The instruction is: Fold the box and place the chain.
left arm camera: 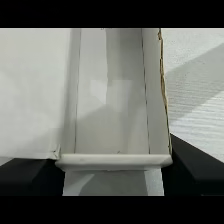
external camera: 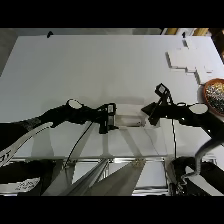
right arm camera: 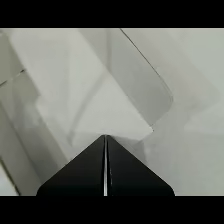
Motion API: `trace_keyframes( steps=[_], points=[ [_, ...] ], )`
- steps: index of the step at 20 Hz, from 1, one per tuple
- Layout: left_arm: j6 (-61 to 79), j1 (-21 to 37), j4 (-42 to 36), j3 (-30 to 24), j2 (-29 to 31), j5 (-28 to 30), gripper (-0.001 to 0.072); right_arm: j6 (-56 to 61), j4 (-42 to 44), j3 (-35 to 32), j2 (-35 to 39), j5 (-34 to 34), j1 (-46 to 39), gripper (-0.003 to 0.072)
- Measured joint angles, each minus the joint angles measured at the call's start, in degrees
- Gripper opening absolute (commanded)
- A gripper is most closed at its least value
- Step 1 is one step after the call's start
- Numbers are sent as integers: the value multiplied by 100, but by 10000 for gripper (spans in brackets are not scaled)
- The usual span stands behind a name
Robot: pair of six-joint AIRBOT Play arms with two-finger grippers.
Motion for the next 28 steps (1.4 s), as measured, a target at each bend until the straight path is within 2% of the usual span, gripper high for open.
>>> trace_keyframes(
  steps=[2,3,4,6,9,15,26,28],
  points=[
    [-2,0,0,0,0,2,110,92,-767,28,455,146,0,21],
    [-2,0,0,0,0,2,110,107,-1191,39,632,254,-2,55],
    [-2,0,0,0,0,2,110,96,-1615,46,761,391,0,175],
    [-4,0,-2,0,0,2,110,-83,-2358,50,896,533,-2,191],
    [-4,0,-7,0,0,2,110,-446,-2702,44,852,581,55,191],
    [-7,0,-11,0,0,2,110,-1384,-2330,37,216,420,302,187],
    [-15,0,-13,0,0,2,110,-2439,-708,35,-726,420,352,184],
    [-15,0,-13,0,0,2,110,-2535,-448,26,-785,448,352,213]
  ],
)
